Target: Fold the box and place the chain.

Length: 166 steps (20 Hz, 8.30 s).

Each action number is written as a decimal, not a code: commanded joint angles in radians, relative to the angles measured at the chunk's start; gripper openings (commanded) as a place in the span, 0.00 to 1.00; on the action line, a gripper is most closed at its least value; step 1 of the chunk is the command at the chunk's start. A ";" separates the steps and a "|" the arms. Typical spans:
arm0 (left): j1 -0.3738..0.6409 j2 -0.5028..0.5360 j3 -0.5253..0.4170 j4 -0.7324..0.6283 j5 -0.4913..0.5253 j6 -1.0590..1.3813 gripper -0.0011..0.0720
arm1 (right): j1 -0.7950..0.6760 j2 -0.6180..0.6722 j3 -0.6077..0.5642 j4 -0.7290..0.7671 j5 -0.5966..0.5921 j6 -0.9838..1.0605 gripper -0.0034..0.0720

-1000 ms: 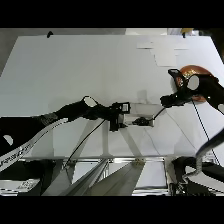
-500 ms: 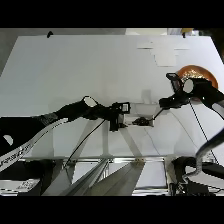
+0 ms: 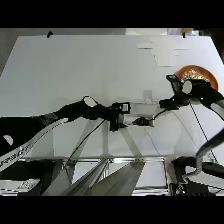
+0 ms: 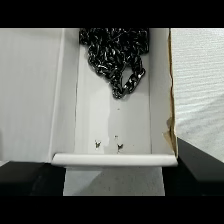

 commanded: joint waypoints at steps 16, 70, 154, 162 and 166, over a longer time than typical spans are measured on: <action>0.000 0.000 0.000 0.000 0.000 0.000 0.47 | 0.000 0.649 -0.001 0.513 0.304 -0.213 0.06; 0.000 0.000 0.000 0.000 0.000 0.000 0.47 | -0.019 0.053 0.085 -0.023 0.036 0.005 0.50; 0.000 0.000 0.000 0.000 0.000 0.000 0.47 | -0.065 0.107 -0.035 0.077 -0.109 -0.087 0.53; 0.000 0.000 0.000 0.000 0.000 0.000 0.47 | -0.062 0.031 -0.044 0.074 -0.179 -0.086 0.43; 0.000 0.000 0.000 0.000 0.000 0.000 0.47 | -0.062 -0.003 -0.044 0.075 -0.198 -0.075 0.38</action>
